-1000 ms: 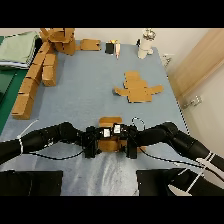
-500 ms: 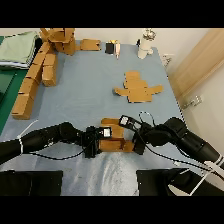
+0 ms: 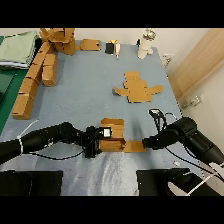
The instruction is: Fold the box.
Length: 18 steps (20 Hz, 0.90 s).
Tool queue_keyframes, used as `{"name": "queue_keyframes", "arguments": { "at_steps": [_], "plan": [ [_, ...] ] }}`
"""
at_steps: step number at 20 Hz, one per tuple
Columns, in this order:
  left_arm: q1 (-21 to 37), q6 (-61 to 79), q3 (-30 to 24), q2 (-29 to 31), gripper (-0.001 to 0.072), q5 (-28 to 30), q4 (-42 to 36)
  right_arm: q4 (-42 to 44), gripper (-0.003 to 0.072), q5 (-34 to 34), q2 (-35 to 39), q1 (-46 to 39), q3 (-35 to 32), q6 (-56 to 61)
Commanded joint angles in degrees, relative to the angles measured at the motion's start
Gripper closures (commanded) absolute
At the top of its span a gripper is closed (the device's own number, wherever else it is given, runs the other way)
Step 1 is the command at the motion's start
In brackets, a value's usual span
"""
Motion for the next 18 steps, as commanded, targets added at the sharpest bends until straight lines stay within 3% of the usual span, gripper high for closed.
{"name": "queue_keyframes", "arguments": {
  "at_steps": [1, 3, 7, 11, 18],
  "plan": [
    [0.04, 0.02, 0.04, 0.0, 0.0111, 0.0, 0.02, 9.7, 0.0683, 4.44, 0.11, -2.27, -4.11, 4.31],
    [0.04, 0.02, 0.04, 0.0, 0.0111, 0.0, 0.02, 11.78, 0.0683, 7.78, 0.11, -2.27, -6.19, 2.67],
    [0.04, 0.02, 0.04, 0.0, 0.0111, -0.02, 0.02, 16.46, 0.0683, 8.26, 1.7, -2.14, -5.95, 0.46],
    [0.04, 0.02, 0.04, 0.0, 0.0111, -0.02, 0.02, 16.37, 0.0683, 6.62, 6.25, -2.16, -5.95, 0.5],
    [0.04, 0.02, 0.04, 0.0, 0.0111, -0.04, 0.02, 13.07, 0.0683, 6.14, 6.54, -2.21, -5.95, 1.01]
  ]
}}
